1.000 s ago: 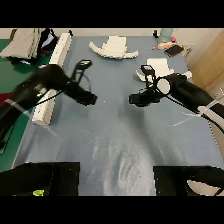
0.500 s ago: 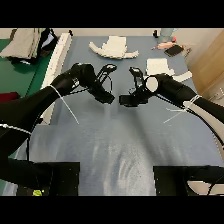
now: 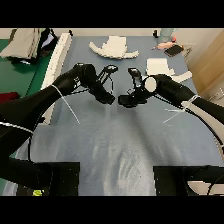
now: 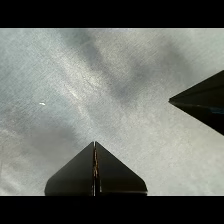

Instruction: Fold the box.

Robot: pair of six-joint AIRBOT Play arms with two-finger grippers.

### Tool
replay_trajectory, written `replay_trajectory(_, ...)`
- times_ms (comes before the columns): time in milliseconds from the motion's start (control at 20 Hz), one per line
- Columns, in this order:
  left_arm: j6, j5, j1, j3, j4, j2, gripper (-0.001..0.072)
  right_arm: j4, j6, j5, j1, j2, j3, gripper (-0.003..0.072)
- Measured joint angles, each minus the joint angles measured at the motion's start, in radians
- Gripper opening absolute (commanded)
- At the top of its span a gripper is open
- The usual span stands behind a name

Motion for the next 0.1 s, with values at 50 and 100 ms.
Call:
replay_trajectory(50, 0.000, 0.000, 0.000, 0.000, 0.000, 0.000, 0.0018, 0.000, 0.000, 0.000, 0.000, 0.000, 0.000, 0.0001)
replay_trajectory(100, 0.000, 0.000, 0.000, 0.000, 0.000, 0.000, 0.0018, 0.000, 0.000, 0.000, 0.000, 0.000, 0.000, 0.0002)
